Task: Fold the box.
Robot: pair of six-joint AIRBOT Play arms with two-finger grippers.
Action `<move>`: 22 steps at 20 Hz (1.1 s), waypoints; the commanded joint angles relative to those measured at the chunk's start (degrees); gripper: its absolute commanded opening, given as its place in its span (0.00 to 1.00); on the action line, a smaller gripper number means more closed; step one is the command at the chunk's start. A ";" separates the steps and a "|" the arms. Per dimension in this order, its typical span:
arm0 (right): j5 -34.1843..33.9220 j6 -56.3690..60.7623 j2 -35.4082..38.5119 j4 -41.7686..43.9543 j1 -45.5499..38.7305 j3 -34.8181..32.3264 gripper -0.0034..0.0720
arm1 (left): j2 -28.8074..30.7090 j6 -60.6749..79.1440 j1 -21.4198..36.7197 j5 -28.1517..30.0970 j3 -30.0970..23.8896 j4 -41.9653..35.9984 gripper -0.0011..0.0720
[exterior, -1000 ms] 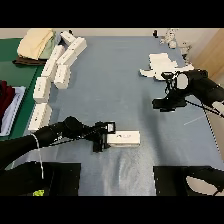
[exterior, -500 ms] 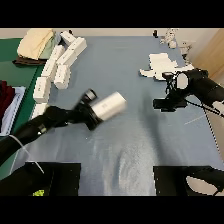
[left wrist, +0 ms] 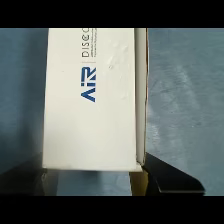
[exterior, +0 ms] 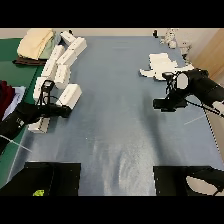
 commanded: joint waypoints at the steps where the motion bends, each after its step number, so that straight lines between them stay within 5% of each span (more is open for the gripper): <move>1: 0.02 0.00 -0.04 0.02 0.04 0.04 0.09 | -3.52 -2.60 3.17 1.68 0.02 1.29 0.60; 10: 0.02 0.00 -0.04 0.02 0.04 0.04 0.09 | -8.74 -2.54 3.52 13.88 0.02 2.16 0.60; 22: 0.02 0.00 -0.04 0.00 0.04 0.04 0.09 | -16.28 -1.64 5.44 18.16 4.81 2.25 0.60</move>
